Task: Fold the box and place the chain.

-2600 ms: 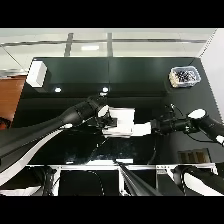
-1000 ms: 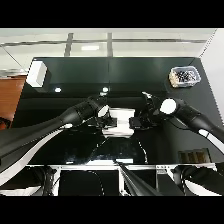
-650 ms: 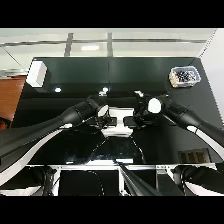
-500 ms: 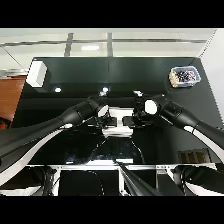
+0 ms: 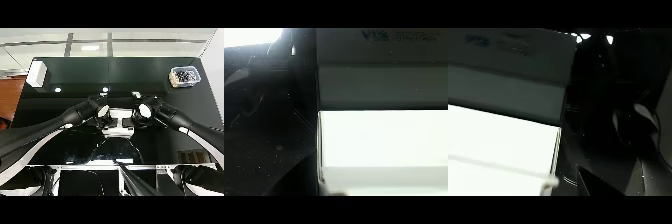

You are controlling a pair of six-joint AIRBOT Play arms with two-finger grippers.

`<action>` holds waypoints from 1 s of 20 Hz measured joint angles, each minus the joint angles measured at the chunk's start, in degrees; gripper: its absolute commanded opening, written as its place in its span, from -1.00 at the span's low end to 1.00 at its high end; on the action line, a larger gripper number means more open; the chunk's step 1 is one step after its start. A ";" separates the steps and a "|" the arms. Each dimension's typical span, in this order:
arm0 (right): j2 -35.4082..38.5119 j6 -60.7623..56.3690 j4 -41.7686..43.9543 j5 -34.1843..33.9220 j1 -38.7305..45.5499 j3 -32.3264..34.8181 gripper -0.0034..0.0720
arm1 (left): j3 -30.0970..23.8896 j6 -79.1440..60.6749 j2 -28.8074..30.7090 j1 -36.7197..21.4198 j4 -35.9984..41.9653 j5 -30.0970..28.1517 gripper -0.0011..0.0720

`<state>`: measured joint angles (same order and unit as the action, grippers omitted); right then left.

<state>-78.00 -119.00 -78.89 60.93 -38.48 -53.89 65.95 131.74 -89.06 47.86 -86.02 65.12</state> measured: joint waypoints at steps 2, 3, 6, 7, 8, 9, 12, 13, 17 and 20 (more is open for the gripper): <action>-1.20 -1.05 -0.76 0.81 -0.35 -0.79 0.06 | 0.02 0.00 0.00 0.00 0.00 0.00 -0.90; -1.81 -1.49 -1.11 1.20 -0.61 -1.27 0.05 | 0.02 0.02 0.00 0.00 -0.02 0.00 -0.90; -3.04 -3.89 -3.04 2.43 -1.51 -2.36 -0.42 | 0.00 0.02 0.00 0.00 -0.02 0.00 -0.90; -3.26 -4.46 -3.48 2.49 -1.75 -2.56 -0.71 | 0.02 0.07 0.02 0.00 0.02 -0.13 -0.90; -3.41 -4.85 -3.69 2.64 -1.90 -2.69 -0.87 | 0.02 0.07 0.00 0.00 0.09 -0.13 -0.90; -3.54 -5.84 -3.87 2.64 -2.01 -2.80 -0.87 | 0.02 0.59 0.02 0.00 0.37 0.24 -0.90; -3.72 -5.99 -4.20 2.86 -2.21 -2.93 -0.86 | 0.02 0.31 0.00 0.00 0.15 0.07 -0.90; -3.72 -6.01 -4.31 2.91 -2.23 -2.99 -0.76 | 0.02 0.24 0.00 0.02 0.13 0.00 -0.90; -3.78 -5.75 -4.68 3.23 -2.34 -3.04 -0.36 | 0.02 -0.22 0.00 0.00 -0.31 0.17 -0.90; -3.78 -5.95 -4.24 3.28 -2.34 -3.04 -0.36 | 0.02 -0.13 0.00 0.00 -0.26 0.26 -0.90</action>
